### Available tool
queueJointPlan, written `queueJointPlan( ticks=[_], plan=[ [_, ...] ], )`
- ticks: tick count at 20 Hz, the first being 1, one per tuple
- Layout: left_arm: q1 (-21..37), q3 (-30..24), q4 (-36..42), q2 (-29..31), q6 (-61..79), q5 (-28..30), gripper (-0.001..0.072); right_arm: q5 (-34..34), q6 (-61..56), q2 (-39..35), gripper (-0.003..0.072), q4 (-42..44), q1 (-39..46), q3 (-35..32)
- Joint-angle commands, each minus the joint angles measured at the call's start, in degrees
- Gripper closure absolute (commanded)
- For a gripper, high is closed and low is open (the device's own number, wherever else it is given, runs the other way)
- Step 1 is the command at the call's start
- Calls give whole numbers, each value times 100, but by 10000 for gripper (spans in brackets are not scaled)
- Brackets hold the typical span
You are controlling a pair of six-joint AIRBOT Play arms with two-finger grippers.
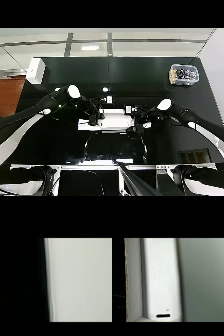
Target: Fold the box and place the chain.
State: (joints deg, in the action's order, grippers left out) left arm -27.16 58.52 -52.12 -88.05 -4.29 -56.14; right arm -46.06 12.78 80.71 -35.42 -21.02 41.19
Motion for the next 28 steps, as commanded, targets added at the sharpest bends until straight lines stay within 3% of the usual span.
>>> queueJointPlan(
  ticks=[1, 6, 8, 10, 12, 15, 16, 18, 19, 23, 26, 27, 28],
  plan=[
    [2, 7, 11, -4, 2, 4, 684, 61, -79, 4, -34, -103, -39, -4],
    [2, 7, 11, -4, 2, 9, 684, 63, -76, 4, -34, -59, -15, -4],
    [2, 7, 11, -4, 2, 7, 683, 61, -76, 4, 88, -59, -15, -4],
    [2, 7, 11, -4, 0, 0, 684, 61, -76, 4, 88, -59, -15, -4],
    [2, 7, 13, -4, -87, -15, 684, 50, -76, 4, 266, -59, -15, -4],
    [7, 72, 9, -2, -195, -249, 678, 46, -76, 4, 265, -61, -17, -4],
    [9, 133, 7, 0, -195, -369, 581, 46, -76, 4, 266, -61, -15, -4],
    [31, 310, -61, 28, -247, -643, 209, 44, -76, 4, 265, -61, -15, -4],
    [44, 415, -205, 72, -516, -763, 182, 44, -76, 4, 265, -61, -17, -4],
    [68, 625, -1943, 553, -2048, -1010, 182, 44, -74, 4, 266, -66, -17, -4],
    [256, 625, -2345, 1003, -2503, -1447, 218, 42, -76, 4, 266, -72, -17, -4],
    [341, 623, -2308, 1119, -2822, -1635, 249, 42, -74, 4, 266, -74, -17, -4],
    [420, 623, -2192, 1187, -3104, -1910, 429, 39, -74, 4, 266, -79, -17, -4]
  ],
)
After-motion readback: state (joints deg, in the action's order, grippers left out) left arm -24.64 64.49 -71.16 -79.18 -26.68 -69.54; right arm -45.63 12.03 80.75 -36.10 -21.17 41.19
